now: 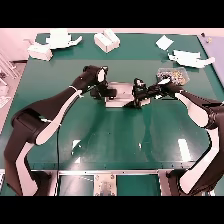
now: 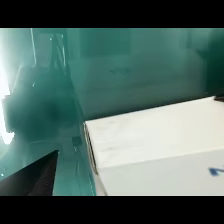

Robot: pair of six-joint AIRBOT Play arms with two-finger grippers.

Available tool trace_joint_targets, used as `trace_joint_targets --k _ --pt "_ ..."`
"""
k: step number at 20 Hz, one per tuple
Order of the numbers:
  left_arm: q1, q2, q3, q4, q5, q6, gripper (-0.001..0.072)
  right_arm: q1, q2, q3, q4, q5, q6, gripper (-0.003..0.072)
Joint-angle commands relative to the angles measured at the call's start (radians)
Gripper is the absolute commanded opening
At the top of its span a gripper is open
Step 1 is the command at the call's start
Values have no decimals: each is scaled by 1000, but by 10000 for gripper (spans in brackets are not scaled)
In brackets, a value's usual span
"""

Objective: Fold the box and place the chain.

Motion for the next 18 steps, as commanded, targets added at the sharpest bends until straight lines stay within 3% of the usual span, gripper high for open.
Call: trace_joint_targets --k 1,8,14,18 --pt "0 7 10 -26 -12 26 599 1 0 0 3 2 1 561" --pt "21 11 134 -72 -151 130 599 1 0 0 3 2 1 562" --pt "72 123 135 -95 -206 222 599 1 0 0 5 2 1 561" --pt "123 178 100 -141 -210 452 599 1 0 0 5 2 1 562"
